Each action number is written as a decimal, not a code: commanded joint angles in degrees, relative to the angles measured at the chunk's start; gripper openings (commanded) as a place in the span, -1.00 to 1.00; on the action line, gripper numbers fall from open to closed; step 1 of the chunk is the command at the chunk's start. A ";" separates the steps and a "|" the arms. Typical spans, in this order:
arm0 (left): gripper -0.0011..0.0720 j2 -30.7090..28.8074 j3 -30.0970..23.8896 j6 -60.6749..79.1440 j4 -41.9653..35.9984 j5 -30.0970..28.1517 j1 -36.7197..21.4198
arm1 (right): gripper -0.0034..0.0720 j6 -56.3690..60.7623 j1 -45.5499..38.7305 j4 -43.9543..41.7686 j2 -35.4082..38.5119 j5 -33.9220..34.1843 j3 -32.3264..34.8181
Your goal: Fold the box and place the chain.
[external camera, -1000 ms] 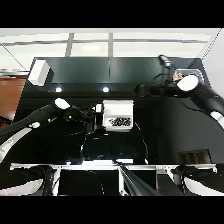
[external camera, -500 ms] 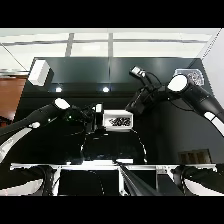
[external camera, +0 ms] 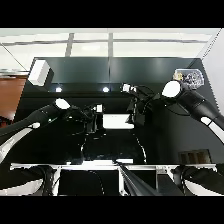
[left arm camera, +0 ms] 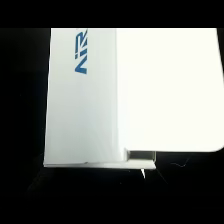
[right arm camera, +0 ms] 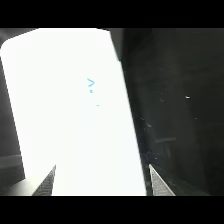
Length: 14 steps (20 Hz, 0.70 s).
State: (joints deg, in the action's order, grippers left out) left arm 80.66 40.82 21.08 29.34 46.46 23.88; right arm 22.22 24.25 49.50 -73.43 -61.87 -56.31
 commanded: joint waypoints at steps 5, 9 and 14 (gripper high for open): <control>0.19 0.04 0.00 0.09 0.72 0.09 0.22 | 1.00 -1.25 1.57 1.73 -1.18 0.42 0.22; 0.19 0.04 0.00 0.07 0.72 0.09 0.20 | 0.37 -1.22 1.57 1.55 -1.29 1.16 0.20; 0.19 0.04 0.00 0.07 0.72 0.07 0.20 | 0.21 -0.79 1.60 -0.37 -1.27 0.76 0.20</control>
